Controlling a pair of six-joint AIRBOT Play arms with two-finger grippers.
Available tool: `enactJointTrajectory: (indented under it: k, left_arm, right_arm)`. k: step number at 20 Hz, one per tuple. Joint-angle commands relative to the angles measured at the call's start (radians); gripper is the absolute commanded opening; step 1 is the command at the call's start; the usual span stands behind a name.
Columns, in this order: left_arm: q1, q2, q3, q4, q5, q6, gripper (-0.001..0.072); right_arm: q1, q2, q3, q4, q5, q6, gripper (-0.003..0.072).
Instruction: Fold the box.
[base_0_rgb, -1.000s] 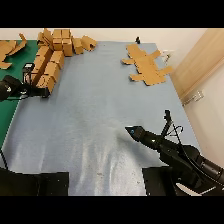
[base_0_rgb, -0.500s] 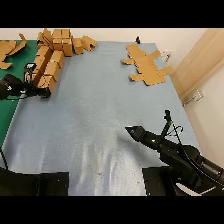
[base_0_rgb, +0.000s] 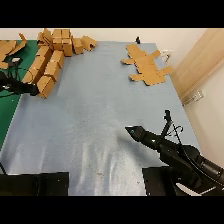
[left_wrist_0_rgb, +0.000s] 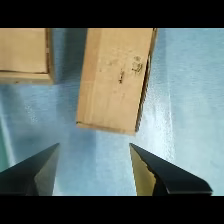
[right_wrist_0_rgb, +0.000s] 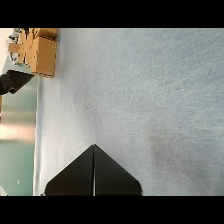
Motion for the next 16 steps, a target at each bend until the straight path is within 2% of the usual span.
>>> enactJointTrajectory:
  k: [1, 3, 4, 5, 6, 9, 11, 14, 16]
  left_arm:
    - [0.013, 0.067, 0.003, -0.017, -0.075, -0.009, 0.0715]
    - [0.001, 0.108, 0.003, -0.098, -0.143, -0.008, 0.0713]
    - [-0.009, 0.126, 0.003, -0.142, -0.172, -0.008, 0.0654]
    - [-0.026, 0.144, 0.003, -0.170, -0.200, 0.000, 0.0292]
    - [-0.050, 0.161, 0.003, -0.173, -0.212, 0.032, 0.0015]
    - [-0.144, 0.211, 0.002, -0.171, -0.225, 0.020, 0.0008]
    - [-0.229, 0.250, -0.002, -0.132, -0.270, -0.042, 0.0008]
    - [-0.385, 0.324, -0.050, -0.001, -0.277, -0.166, 0.0007]
    - [-0.477, 0.353, -0.093, 0.000, -0.262, -0.226, 0.0008]
  right_arm:
    - [0.000, -0.001, 0.001, 0.000, 0.000, 0.000, 0.0002]
    - [0.000, -0.001, 0.001, 0.001, 0.000, 0.000, 0.0002]
    - [0.000, -0.001, 0.005, 0.000, -0.007, 0.000, 0.0002]
    - [-0.001, -0.004, 0.017, 0.000, -0.027, 0.000, 0.0002]
    - [-0.005, -0.011, 0.035, -0.001, -0.054, 0.000, 0.0002]
    - [-0.046, -0.072, 0.134, -0.079, -0.205, -0.003, 0.0002]
    - [-0.105, -0.151, 0.252, -0.162, -0.364, -0.014, 0.0002]
    - [-0.190, -0.307, 0.455, -0.183, -0.522, -0.200, 0.0002]
    - [-0.234, -0.435, 0.594, -0.182, -0.596, -0.319, 0.0002]
